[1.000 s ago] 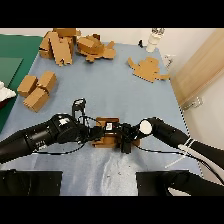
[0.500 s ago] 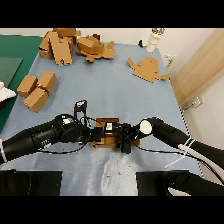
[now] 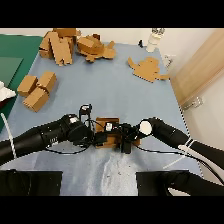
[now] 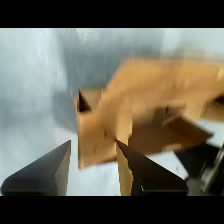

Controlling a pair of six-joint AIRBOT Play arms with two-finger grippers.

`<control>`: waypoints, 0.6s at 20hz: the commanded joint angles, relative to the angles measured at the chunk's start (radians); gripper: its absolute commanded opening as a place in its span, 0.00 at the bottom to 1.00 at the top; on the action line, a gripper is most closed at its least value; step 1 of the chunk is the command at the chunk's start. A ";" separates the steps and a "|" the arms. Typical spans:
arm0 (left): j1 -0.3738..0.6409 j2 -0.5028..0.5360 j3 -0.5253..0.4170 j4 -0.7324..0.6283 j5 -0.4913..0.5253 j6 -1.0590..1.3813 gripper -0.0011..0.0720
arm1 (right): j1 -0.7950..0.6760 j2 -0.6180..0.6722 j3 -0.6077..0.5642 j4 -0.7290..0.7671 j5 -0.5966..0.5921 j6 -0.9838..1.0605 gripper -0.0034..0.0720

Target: Fold the box.

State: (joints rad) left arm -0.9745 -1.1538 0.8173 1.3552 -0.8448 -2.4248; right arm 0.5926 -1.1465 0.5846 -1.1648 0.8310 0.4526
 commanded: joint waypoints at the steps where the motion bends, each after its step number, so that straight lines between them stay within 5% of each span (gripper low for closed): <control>1: 0.002 -0.010 0.015 0.006 -0.013 0.002 0.61 | 0.000 0.000 0.000 0.001 -0.001 -0.001 0.63; 12: 0.010 -0.022 0.017 0.009 -0.003 0.087 0.60 | 0.000 0.000 0.000 0.002 -0.001 -0.001 0.63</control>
State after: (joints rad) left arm -0.9676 -1.1683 0.8333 1.3613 -0.8646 -2.3478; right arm 0.5926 -1.1465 0.5846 -1.1637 0.8307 0.4522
